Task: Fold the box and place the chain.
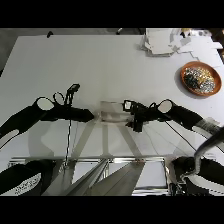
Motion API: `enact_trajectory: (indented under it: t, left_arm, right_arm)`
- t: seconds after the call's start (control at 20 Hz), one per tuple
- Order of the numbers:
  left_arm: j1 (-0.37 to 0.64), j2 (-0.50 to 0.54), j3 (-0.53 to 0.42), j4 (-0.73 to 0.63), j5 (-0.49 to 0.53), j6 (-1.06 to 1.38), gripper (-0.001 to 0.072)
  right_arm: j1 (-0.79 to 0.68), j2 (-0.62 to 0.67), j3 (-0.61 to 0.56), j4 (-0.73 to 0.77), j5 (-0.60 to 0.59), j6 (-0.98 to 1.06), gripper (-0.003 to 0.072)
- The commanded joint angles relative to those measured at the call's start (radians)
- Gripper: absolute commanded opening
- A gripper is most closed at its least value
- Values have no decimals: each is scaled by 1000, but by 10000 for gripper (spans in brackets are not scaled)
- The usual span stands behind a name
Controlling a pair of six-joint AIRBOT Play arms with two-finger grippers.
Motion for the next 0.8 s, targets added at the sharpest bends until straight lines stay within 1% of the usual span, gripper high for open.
enact_trajectory:
  t: [0.0, 0.05, 0.1, 0.25, 0.3, 0.4, 0.45, 0.65, 0.75]
  left_arm:
    - [-5, 56, 1, -18, -1, 6, 177]
    - [-6, 58, 1, -18, 0, 6, 273]
    - [-11, 55, 1, -18, 5, 6, 346]
    - [-40, 52, 1, -26, 47, 6, 376]
    - [-47, 52, 1, -35, 61, 6, 400]
    - [-61, 52, 1, -37, 72, 7, 400]
    - [-69, 51, 1, -30, 73, 11, 419]
    - [-106, 33, 1, -13, 109, 12, 420]
    - [-121, 30, 2, -13, 108, 5, 421]
  right_arm:
    - [0, 1, 0, 0, 0, 0, 364]
    - [0, 1, 0, 0, 0, 0, 364]
    - [0, 1, 0, 0, 0, 0, 364]
    - [0, 1, 0, 0, 0, 0, 364]
    - [0, 1, 0, 0, 0, 0, 364]
    - [0, 1, 0, 0, 0, 0, 364]
    - [0, 1, 0, 0, 0, 0, 364]
    - [0, 1, 0, 0, 0, 0, 364]
    - [0, 1, 0, 0, 0, 0, 364]
